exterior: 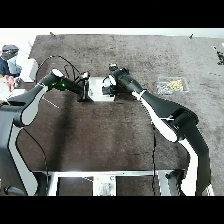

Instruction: Fold the box and place the chain.

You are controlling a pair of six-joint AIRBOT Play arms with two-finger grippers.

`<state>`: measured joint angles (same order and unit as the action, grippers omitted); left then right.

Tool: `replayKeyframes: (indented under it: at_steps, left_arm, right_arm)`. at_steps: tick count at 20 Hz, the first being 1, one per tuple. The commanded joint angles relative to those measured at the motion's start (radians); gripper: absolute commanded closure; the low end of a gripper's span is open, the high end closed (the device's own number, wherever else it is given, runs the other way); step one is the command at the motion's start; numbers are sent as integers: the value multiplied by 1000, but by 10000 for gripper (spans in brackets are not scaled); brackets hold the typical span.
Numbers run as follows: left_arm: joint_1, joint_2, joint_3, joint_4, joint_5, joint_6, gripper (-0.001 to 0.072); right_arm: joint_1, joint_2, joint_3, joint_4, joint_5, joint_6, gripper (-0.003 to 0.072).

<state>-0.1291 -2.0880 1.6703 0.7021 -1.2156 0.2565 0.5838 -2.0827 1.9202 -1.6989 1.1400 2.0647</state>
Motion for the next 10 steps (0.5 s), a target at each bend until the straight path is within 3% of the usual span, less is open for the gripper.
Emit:
replayKeyframes:
  at_steps: [1, 2, 3, 4, 6, 8, 10]
  left_arm:
    - [0, 0, 0, 1, 0, 3, 365]
    - [0, 0, 0, 1, 0, 3, 365]
    - [0, 0, 0, 2, 0, 3, 365]
    - [0, 0, 0, 2, 0, 3, 366]
    - [0, 0, 0, 2, 1, 3, 365]
    - [0, 0, 0, 2, 1, 3, 365]
    - [0, 0, 0, 2, 1, 3, 365]
  right_arm:
    - [1, -2, 0, 0, -18, 14, 675]
    - [1, 0, 0, 1, -20, 31, 617]
    - [0, 2, 0, 0, -22, 35, 399]
    - [0, 5, 0, 1, -22, 35, 340]
    - [0, 12, 0, 9, -19, 34, 308]
    - [0, 19, 0, 23, -19, 28, 204]
    - [0, 20, 0, 23, -19, 22, 204]
